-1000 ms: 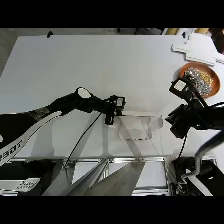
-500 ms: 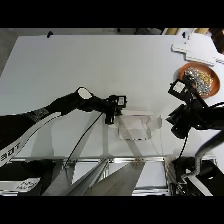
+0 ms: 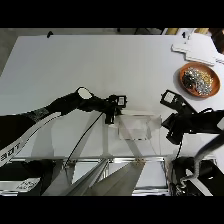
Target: Fold the box and place the chain.
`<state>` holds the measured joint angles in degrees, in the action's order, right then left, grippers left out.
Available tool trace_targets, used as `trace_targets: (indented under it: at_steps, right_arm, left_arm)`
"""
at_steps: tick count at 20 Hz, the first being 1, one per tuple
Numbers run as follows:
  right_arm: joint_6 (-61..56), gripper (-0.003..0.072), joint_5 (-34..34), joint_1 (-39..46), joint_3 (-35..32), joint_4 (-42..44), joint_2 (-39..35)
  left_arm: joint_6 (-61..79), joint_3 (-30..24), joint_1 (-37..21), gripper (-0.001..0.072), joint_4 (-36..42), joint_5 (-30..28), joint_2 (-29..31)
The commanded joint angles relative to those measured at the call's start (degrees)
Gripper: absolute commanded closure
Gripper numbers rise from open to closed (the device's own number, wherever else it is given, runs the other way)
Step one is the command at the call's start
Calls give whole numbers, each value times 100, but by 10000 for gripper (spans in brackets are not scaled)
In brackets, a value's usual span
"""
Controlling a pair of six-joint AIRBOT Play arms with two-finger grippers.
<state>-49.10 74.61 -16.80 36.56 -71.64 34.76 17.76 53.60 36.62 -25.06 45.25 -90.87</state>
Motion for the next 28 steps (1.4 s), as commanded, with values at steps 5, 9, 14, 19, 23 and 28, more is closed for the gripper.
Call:
trace_targets:
  at_steps: [5,9,14,19,23,28]
  right_arm:
    - [970,672,-715,-289,-774,459,0]
    - [1012,673,-935,-1082,-1008,68,0]
    - [997,672,-1342,-1694,-1058,-417,2]
    - [1215,442,-1978,-1764,-1797,-446,-116]
    - [1506,81,-3128,-2243,-2391,-503,-428]
    - [1370,-8,-3790,-2288,-2802,-1104,-415]
  left_arm:
    - [-2,0,2,700,-4,-2,-2]
    - [-2,0,2,700,-4,-4,-2]
    - [-2,0,2,700,-4,-2,-2]
    - [-2,0,2,700,-4,-4,-2]
    - [-2,0,2,700,-4,-2,-2]
    - [-2,0,2,700,-4,-2,-2]
